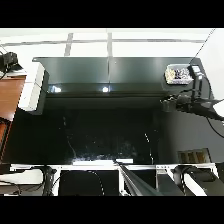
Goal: Fold the box and place the chain.
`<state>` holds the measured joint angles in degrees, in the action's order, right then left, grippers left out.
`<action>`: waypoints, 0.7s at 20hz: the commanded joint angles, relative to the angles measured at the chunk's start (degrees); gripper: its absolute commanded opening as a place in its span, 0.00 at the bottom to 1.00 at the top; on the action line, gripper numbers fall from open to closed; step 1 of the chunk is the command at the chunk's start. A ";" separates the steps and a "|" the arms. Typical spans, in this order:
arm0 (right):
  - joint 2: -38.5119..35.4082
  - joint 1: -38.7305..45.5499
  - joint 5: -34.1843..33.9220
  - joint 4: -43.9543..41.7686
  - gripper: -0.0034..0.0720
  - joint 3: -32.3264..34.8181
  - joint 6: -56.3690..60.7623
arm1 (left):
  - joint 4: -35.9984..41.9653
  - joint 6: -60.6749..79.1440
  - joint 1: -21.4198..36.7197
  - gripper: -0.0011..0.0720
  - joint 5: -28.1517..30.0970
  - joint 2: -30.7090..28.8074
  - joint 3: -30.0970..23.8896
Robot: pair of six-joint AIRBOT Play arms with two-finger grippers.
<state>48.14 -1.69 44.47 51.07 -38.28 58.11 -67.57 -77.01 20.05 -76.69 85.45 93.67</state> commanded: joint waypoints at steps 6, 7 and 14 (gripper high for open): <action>5.62 -3.69 -12.13 7.32 0.08 2.19 0.15 | 1.64 5.11 -12.22 0.05 28.92 -34.91 -48.39; 5.62 -3.69 -12.20 7.32 0.08 2.19 0.15 | 1.88 5.09 -12.17 0.05 31.95 -38.62 -53.18; 5.62 -3.69 -12.17 7.32 0.08 2.19 0.15 | 0.72 5.05 -11.93 0.05 34.34 -47.34 -62.07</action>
<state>53.69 -5.32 32.56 58.26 -36.14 58.17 -66.57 -72.18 8.34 -44.66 40.73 34.79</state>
